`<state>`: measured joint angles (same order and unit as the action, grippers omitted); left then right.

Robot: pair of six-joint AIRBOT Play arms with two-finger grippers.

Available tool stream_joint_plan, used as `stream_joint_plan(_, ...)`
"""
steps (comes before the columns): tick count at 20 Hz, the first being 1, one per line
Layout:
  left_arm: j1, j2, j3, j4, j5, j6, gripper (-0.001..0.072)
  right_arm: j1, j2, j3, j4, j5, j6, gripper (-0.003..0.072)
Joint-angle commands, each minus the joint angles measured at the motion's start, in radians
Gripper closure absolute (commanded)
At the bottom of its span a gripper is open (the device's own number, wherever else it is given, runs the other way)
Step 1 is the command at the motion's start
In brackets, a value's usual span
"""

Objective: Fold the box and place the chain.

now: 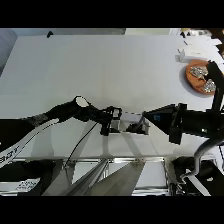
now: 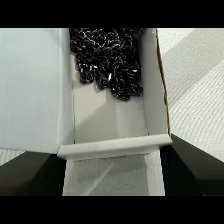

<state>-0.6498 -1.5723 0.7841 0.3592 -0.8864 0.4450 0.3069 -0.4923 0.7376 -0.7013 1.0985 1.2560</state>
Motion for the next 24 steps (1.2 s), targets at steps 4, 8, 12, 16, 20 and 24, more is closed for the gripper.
stream_joint_plan(4, 0.000, 0.000, 0.001, 0.000, 0.000, 0.000, 0.0502, 0.145, -0.196, 0.000, -0.259, -0.047, 0.003, 0.0663)
stream_joint_plan(8, 0.000, 0.000, 0.001, 0.000, 0.000, 0.000, 0.0502, 0.202, -0.388, 0.000, -0.297, -0.011, 0.003, 0.0663)
stream_joint_plan(12, 0.000, 0.000, 0.001, 0.000, 0.000, 0.000, 0.0502, 0.251, -0.528, 0.000, -0.332, -0.011, 0.034, 0.0622)
stream_joint_plan(16, 0.000, 0.000, 0.001, 0.000, 0.000, 0.000, 0.0502, 0.253, -0.512, 0.007, -0.349, 0.014, 0.060, 0.0489)
stream_joint_plan(20, 0.000, 0.000, 0.001, 0.000, 0.000, 0.000, 0.0502, 0.188, -0.398, 0.100, -0.449, 0.116, 0.072, 0.0495)
stream_joint_plan(24, 0.000, 0.000, 0.001, 0.000, 0.000, 0.000, 0.0502, 0.012, -0.286, 0.135, -0.764, 0.110, 0.191, 0.0511)
